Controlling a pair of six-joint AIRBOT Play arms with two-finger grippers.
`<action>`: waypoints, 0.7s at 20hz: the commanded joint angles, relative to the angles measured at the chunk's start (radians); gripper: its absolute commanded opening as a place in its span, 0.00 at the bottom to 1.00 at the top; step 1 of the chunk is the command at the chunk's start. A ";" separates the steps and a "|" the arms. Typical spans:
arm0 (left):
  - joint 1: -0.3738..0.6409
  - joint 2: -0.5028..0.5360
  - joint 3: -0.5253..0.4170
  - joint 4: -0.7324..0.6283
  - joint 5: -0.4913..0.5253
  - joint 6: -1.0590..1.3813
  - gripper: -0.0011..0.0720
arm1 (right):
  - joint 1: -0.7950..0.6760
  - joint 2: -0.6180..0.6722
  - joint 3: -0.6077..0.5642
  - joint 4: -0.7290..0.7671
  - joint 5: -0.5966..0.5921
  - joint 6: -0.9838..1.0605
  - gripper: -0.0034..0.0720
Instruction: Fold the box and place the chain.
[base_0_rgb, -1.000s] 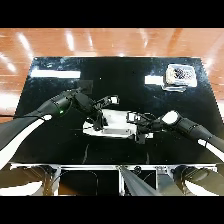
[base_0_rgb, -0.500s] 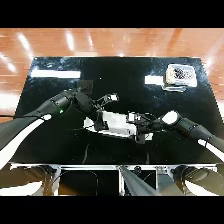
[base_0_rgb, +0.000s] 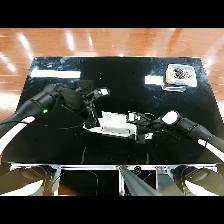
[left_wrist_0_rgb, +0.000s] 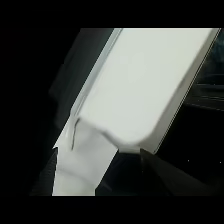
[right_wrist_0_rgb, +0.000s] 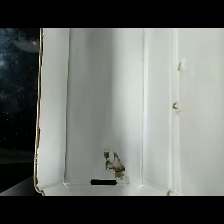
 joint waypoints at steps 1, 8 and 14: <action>0.043 0.082 -0.036 0.033 0.022 -0.075 0.85 | 0.000 0.000 0.000 0.000 0.000 0.000 0.95; 0.049 0.172 -0.198 -0.164 0.077 -0.074 0.04 | 0.000 0.000 0.000 0.000 0.000 0.000 0.95; -0.089 0.220 -0.257 -0.228 -0.290 0.007 0.04 | 0.000 0.000 0.000 0.000 -0.001 0.000 0.95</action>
